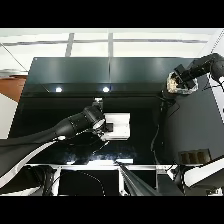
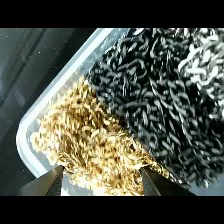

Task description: Fold the box and place the chain.

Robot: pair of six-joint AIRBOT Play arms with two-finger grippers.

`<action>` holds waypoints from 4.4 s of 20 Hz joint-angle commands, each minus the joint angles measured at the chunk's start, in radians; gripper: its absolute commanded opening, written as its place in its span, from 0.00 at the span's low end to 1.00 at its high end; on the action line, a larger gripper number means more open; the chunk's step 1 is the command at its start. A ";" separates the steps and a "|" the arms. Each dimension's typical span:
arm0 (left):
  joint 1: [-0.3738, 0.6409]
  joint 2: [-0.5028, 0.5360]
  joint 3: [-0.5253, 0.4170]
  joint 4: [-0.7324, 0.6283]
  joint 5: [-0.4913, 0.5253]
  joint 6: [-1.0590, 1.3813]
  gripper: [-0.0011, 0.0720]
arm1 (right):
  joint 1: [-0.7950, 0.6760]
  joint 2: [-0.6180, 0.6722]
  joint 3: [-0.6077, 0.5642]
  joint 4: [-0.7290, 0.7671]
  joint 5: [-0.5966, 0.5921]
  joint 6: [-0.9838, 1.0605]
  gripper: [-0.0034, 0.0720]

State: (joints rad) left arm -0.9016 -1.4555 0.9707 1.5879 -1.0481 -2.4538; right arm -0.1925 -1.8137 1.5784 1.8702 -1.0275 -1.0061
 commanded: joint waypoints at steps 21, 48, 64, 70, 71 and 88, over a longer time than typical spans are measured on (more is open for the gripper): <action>0.000 0.000 0.001 0.000 0.018 0.000 0.06 | -0.057 0.254 0.122 0.163 -0.081 -0.558 0.07; 0.000 0.000 0.001 -0.007 0.014 0.000 0.05 | 0.356 0.768 0.253 0.314 -0.534 -0.954 0.07; 0.000 0.000 0.001 -0.011 0.015 0.000 0.05 | 0.578 0.838 -0.170 0.392 -0.498 -0.969 0.07; 0.000 0.000 0.001 -0.011 0.015 0.000 0.05 | 0.644 0.827 -0.267 0.441 -0.402 -0.969 0.07; 0.000 0.000 0.001 -0.011 0.015 0.000 0.05 | 0.645 0.825 -0.299 0.442 -0.377 -0.969 0.07; -0.002 0.000 0.001 -0.012 0.018 0.000 0.05 | 0.658 0.752 -0.616 0.467 -0.097 -0.969 0.33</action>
State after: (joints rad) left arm -0.9024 -1.4555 0.9707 1.5757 -1.0325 -2.4538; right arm 0.4606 -1.0458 0.9688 2.3344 -1.1320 -1.9751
